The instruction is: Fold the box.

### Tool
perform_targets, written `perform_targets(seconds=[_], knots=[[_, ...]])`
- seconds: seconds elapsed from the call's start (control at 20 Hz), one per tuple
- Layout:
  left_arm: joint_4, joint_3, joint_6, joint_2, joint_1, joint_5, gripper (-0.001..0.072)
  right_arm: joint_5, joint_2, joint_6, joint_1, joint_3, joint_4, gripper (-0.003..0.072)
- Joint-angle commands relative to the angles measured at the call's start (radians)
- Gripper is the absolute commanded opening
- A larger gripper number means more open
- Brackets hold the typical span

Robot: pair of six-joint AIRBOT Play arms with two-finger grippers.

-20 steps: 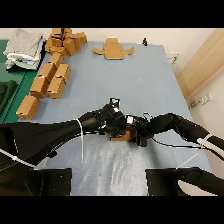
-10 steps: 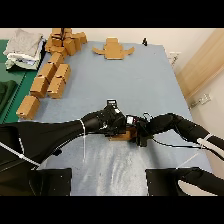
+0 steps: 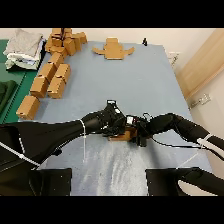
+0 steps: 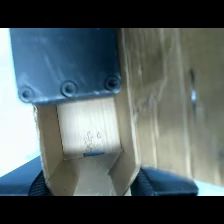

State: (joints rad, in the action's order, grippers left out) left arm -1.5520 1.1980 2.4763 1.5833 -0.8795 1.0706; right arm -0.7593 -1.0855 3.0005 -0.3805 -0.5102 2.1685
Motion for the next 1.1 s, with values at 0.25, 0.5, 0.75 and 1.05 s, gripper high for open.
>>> perform_targets(seconds=[0.25, 0.5, 0.75, 1.05], knots=[[0.008, 0.010, -0.003, -0.002, 0.001, 0.012, 0.0450, -0.001, 0.000, 0.000, 0.000, 0.000, 0.000, 0.0600], [0.008, 0.010, -0.003, -0.001, 0.001, 0.003, 0.0041, -0.001, 0.000, 0.000, 0.000, 0.000, 0.000, 0.0600], [0.011, 0.010, -0.003, -0.001, 0.001, 0.003, 0.0054, -0.001, 0.000, 0.000, 0.000, 0.000, 0.000, 0.0600], [0.014, 0.010, 0.000, -0.001, 0.001, 0.004, 0.0370, -0.001, 0.000, 0.000, 0.000, 0.000, 0.000, 0.0600]])
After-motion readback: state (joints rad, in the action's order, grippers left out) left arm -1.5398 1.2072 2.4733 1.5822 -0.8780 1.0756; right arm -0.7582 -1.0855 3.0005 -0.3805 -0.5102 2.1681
